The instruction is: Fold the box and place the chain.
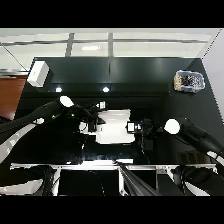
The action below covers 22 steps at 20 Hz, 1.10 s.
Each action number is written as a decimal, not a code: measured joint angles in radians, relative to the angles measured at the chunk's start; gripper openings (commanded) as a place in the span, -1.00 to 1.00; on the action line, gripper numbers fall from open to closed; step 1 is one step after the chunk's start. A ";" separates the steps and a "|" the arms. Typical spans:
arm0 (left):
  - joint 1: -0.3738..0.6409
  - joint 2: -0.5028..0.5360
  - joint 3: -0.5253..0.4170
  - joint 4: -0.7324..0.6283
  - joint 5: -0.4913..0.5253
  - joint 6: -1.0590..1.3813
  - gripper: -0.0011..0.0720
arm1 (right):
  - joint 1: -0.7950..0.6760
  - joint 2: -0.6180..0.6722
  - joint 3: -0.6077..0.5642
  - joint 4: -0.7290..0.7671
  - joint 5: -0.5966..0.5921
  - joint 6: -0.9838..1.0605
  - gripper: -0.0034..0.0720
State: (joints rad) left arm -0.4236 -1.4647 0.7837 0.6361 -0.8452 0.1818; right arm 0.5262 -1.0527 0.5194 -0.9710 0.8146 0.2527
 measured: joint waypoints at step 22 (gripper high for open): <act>-0.008 0.000 0.000 0.014 0.000 0.000 -0.90 | 0.005 0.023 0.025 0.135 -0.221 -0.027 0.95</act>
State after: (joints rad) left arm -0.4316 -1.4651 0.7841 0.6502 -0.8448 0.1814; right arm 0.5312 -1.0298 0.5446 -0.8364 0.5934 0.2260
